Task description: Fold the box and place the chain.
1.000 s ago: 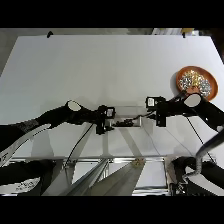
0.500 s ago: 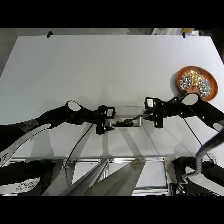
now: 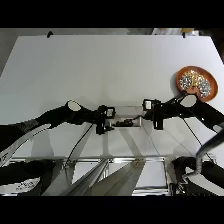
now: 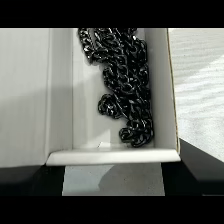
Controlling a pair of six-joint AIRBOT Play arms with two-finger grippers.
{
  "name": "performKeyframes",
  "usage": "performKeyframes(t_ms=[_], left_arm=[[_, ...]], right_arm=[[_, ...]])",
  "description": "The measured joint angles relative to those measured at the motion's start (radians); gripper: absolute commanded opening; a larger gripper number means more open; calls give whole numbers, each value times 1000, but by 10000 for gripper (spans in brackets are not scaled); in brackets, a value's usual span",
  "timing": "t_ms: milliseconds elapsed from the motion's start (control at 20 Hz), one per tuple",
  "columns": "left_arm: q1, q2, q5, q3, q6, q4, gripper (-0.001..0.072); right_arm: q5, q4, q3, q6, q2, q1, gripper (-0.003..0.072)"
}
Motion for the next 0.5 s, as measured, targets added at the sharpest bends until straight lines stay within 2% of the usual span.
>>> performKeyframes(t_ms=[250,350,500], left_arm=[[0,0,0,0,0,0,256],[0,0,0,0,0,0,256],[0,0,0,0,0,0,256]], right_arm=[[12,-114,1,177,224,3,18],[22,-98,10,243,335,3,17],[45,3,34,314,469,3,17]])
